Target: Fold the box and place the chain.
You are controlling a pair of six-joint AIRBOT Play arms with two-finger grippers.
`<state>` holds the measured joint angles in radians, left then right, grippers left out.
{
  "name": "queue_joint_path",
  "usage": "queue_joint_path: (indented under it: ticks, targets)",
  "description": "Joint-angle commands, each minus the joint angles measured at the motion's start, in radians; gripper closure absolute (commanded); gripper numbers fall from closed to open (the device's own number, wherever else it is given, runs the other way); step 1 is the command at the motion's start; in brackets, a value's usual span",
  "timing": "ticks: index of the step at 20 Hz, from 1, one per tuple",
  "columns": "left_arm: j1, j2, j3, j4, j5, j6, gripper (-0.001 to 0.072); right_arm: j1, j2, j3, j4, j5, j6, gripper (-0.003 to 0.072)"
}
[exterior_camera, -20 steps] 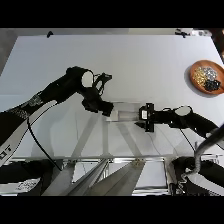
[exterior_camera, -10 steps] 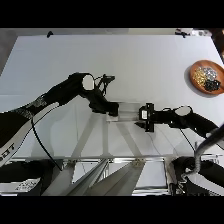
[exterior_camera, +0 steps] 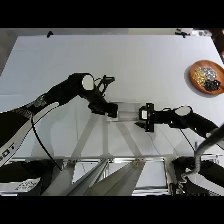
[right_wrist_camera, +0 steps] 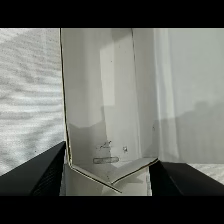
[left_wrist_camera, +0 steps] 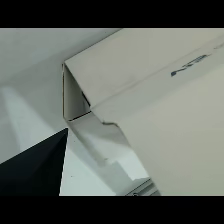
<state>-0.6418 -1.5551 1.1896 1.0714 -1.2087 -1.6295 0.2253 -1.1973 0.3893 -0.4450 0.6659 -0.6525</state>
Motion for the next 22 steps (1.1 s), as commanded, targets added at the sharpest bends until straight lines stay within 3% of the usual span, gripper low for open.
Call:
queue_joint_path:
  ticks: [1,2,4,8,15,22]
  targets:
    - [0.012,0.003,0.0,0.003,-0.035,0.006,0.0084,0.0,0.0,0.0,0.0,0.0,0.0,0.0223]
    - [0.012,0.003,0.0,0.003,-0.029,0.005,0.0096,0.0,0.0,0.0,0.0,0.0,0.0,0.0223]
    - [0.008,0.0,0.0,-0.001,0.005,-0.022,0.0187,0.0,0.0,0.0,0.0,0.0,0.0,0.0223]
    - [-0.017,-0.002,0.0,-0.002,0.072,-0.048,0.0171,0.0,0.0,0.0,0.0,0.0,0.0,0.0223]
    - [-0.049,-0.002,0.0,0.124,0.083,-0.151,0.0174,0.0,0.0,0.0,0.0,0.0,0.0,0.0223]
    - [-0.081,-0.002,0.0,0.117,0.122,-0.195,0.0176,0.0,0.0,0.0,0.0,0.0,0.0,0.0223]
